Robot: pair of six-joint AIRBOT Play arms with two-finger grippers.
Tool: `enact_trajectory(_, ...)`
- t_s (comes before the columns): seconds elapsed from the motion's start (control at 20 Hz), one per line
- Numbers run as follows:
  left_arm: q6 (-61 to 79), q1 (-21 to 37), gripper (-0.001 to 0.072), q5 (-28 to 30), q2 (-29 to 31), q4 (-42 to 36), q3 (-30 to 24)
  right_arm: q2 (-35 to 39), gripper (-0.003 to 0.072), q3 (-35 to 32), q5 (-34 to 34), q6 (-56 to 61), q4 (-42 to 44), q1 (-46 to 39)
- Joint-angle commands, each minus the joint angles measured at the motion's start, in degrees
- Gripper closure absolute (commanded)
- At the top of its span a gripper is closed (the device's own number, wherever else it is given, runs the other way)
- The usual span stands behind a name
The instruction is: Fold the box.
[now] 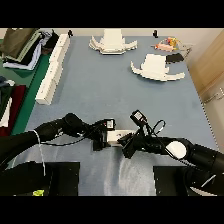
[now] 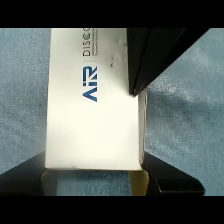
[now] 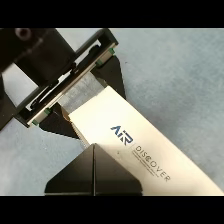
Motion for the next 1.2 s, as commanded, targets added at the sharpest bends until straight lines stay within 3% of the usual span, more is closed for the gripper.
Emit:
enact_trajectory(0.0, 0.0, 0.0, 0.0230, 0.0, 0.0, 0.0, 0.0, -3.8, 0.0682, -1.4, 0.3, 0.0, 0.3, 0.9)
enact_trajectory(0.3, 0.0, 0.0, 0.0230, 0.0, 0.0, 0.0, 0.0, -4.7, 0.0682, -1.5, 0.3, -0.1, 0.3, 1.0)
enact_trajectory(0.8, 0.0, 0.0, 0.0230, 0.0, 0.0, 0.0, 0.0, 8.4, 0.0681, -1.4, -5.1, 0.0, -3.3, 0.9)
enact_trajectory(1.05, 0.0, 0.0, 0.0230, 0.0, 0.0, 0.0, 0.0, 8.5, 0.0681, -1.4, -3.1, 1.1, -9.5, 0.4)
enact_trajectory(1.15, 0.0, 0.0, 0.0230, 0.0, 0.0, 0.0, 0.0, 6.8, 0.0682, -0.3, 1.4, 4.1, -13.4, -2.4)
